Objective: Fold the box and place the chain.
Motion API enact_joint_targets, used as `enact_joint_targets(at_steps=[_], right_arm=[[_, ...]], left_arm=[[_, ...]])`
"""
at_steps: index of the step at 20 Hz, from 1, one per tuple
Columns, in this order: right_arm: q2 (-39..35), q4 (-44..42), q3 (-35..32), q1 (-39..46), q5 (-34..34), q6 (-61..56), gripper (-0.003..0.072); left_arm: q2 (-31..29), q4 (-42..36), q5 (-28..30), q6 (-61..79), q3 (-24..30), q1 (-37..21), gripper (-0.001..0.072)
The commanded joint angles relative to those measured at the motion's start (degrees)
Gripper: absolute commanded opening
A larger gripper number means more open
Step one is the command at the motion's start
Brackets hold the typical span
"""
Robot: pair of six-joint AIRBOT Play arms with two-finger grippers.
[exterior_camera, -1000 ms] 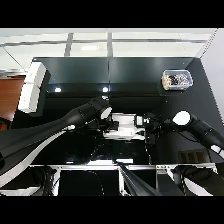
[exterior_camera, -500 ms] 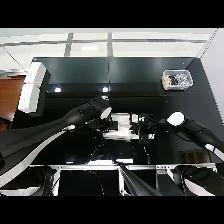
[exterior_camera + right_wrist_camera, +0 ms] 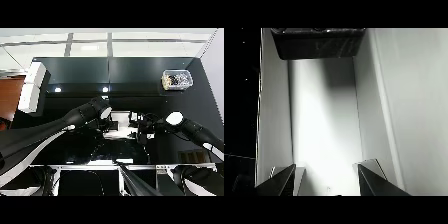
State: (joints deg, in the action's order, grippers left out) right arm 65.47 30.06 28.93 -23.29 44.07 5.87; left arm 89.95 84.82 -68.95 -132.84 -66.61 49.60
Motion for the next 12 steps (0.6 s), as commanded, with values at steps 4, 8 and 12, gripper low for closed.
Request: enact_joint_targets(at_steps=[4, 8, 12], right_arm=[[0.0, -0.2, 0.0, 0.0, 0.3, -0.3, 0.0146], [0.0, 0.5, 0.0, 0.0, 0.1, -2.1, 0.0187], [-2.1, 5.4, 0.7, 1.1, 0.9, -18.1, 0.0014]], left_arm=[[0.0, 0.0, -0.1, 0.0, 0.0, 0.0, 0.0025], [0.0, 0.0, -0.1, 0.0, 0.0, 0.0, 0.0025], [0.0, 0.0, -0.2, 0.0, 0.0, 0.0, 0.0025]])
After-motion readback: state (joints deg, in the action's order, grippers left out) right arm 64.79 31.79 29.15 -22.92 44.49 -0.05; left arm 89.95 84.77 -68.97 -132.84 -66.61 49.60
